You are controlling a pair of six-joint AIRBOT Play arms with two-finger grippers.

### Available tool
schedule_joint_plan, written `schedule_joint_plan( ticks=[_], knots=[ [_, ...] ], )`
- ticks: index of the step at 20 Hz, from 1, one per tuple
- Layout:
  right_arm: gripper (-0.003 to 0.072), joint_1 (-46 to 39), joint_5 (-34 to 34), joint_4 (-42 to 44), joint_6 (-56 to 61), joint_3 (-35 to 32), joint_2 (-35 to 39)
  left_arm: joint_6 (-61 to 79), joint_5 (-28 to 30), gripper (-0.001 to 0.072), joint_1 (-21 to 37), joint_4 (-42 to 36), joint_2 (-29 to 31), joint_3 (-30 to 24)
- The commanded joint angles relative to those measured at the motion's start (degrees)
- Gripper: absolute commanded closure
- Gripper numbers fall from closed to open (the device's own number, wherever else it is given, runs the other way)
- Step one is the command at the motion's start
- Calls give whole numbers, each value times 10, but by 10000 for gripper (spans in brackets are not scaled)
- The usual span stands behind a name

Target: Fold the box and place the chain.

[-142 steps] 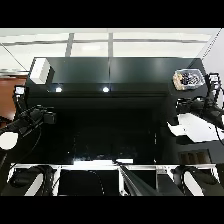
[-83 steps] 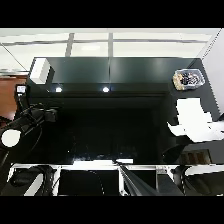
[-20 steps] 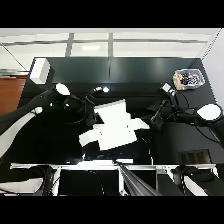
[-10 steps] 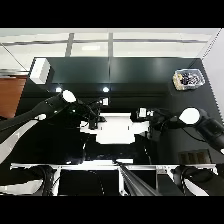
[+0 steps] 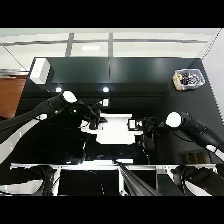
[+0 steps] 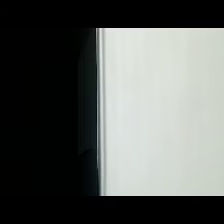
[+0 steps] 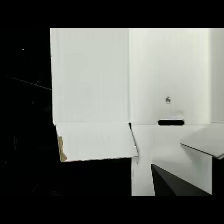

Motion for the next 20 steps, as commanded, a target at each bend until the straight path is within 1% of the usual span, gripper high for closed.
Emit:
schedule_joint_plan(
  ticks=[1,3,5,6,7,8,14,17,20],
  knots=[
    [-31,13,-27,44,0,-21,-5,1,2,683,0,2,0,0],
    [-31,25,-80,96,-1,-35,-5,1,2,683,0,2,0,0],
    [-31,38,-130,120,0,-40,-5,1,0,682,0,2,0,0],
    [-31,39,-143,139,0,-40,-5,1,0,683,0,2,0,0],
    [-31,40,-148,148,0,-38,-2,1,0,683,0,2,0,0],
    [-31,40,-148,139,0,-34,3,1,0,683,0,2,0,0],
    [-31,38,-166,59,0,-26,64,1,-3,683,0,2,0,0],
    [-31,35,-152,58,-1,-21,64,1,-5,683,0,2,0,0],
    [-31,0,-162,88,-29,-17,63,1,-16,683,0,2,0,0]
  ],
)
